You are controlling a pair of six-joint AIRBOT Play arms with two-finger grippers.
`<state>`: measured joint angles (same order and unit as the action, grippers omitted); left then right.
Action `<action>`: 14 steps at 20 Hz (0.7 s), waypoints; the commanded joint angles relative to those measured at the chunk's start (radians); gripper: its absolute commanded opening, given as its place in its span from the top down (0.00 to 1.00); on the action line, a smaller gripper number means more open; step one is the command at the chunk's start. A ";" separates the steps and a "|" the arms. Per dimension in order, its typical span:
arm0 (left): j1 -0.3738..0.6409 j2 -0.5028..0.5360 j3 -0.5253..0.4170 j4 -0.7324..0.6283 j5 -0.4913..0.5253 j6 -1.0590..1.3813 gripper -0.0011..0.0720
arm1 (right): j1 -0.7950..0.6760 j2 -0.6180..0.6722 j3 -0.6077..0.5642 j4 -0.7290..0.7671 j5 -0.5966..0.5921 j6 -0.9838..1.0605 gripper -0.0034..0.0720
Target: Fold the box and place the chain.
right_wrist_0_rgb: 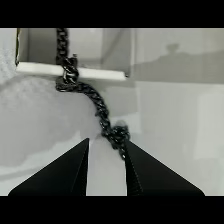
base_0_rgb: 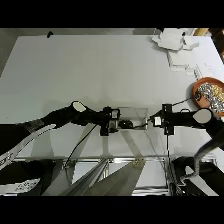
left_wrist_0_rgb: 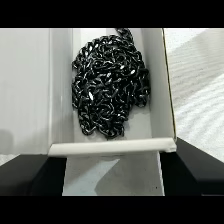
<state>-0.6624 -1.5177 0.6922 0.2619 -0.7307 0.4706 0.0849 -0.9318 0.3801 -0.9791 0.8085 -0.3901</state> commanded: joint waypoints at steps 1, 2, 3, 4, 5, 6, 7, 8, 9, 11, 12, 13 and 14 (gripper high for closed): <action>0.000 0.000 0.000 0.000 0.000 0.000 0.55 | 0.041 -0.097 0.001 0.022 -0.083 -0.037 0.61; 0.000 0.000 0.000 0.000 0.000 0.000 0.55 | 0.041 -0.104 0.001 0.035 -0.102 -0.046 0.61; 0.000 0.000 0.000 0.000 0.000 0.000 0.55 | 0.041 -0.109 0.001 0.042 -0.120 -0.062 0.61; 0.000 0.000 0.000 0.000 0.000 0.000 0.55 | 0.041 -0.112 0.001 0.042 -0.127 -0.066 0.61; 0.000 0.000 0.000 0.000 0.000 0.000 0.55 | 0.041 -0.115 0.001 0.045 -0.133 -0.066 0.61; 0.000 0.000 0.000 0.000 0.000 0.000 0.55 | 0.041 -0.122 0.001 0.045 -0.133 -0.066 0.62; 0.000 0.000 0.000 0.000 0.000 0.000 0.55 | 0.041 -0.132 0.001 0.045 -0.132 -0.066 0.66; 0.000 0.000 0.000 0.000 0.000 0.000 0.55 | 0.041 -0.143 0.001 0.045 -0.127 -0.065 0.67; 0.000 0.000 0.000 0.000 0.000 0.000 0.55 | 0.041 -0.153 0.001 0.045 -0.118 -0.066 0.71; 0.000 0.000 0.000 0.000 0.000 0.000 0.55 | 0.041 -0.153 0.001 0.045 -0.106 -0.064 0.86; 0.000 0.000 0.000 0.000 0.000 0.000 0.55 | 0.041 -0.142 0.001 0.044 -0.094 -0.063 0.92; 0.000 0.000 0.000 0.000 0.000 0.000 0.55 | 0.041 -0.126 0.001 0.043 -0.085 -0.062 0.93; 0.000 0.000 0.000 0.000 0.000 0.000 0.55 | 0.041 -0.100 0.001 0.043 -0.080 -0.050 0.93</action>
<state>-0.6624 -1.5177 0.6922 0.2619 -0.7307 0.4706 0.1249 -1.0599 0.3801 -0.9379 0.7147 -0.4515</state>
